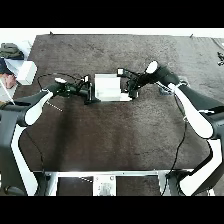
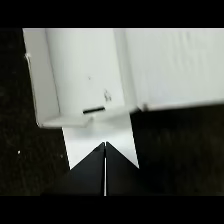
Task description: Fold the box and place the chain.
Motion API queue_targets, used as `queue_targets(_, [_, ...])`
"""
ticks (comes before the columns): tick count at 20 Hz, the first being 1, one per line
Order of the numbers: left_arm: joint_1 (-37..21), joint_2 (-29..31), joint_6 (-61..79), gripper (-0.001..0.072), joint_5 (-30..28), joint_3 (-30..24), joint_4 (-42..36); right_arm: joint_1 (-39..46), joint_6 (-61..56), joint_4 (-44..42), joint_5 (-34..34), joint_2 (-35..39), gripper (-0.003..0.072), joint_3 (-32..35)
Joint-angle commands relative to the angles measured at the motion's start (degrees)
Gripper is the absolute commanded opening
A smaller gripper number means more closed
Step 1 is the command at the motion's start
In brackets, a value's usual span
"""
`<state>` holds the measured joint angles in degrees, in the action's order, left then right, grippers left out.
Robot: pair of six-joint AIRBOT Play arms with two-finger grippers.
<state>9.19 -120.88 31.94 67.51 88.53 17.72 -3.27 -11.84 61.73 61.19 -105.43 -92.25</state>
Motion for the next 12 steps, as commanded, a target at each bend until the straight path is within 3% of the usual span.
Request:
queue_targets(1, [-0.07,-0.02,0.02,0.0235,0.0,0.02,0.07,2.78,-12.81,1.03,1.68,3.13,-0.0017,-0.02])
queue_targets(6, [-0.07,-0.02,0.02,0.0234,0.0,0.02,0.04,10.01,-32.68,-7.17,4.61,5.29,-0.0018,0.11])
queue_targets(12, [-0.07,-0.02,0.02,0.0234,0.0,0.02,0.04,15.15,-47.28,-7.76,-2.99,5.22,-0.0018,8.63])
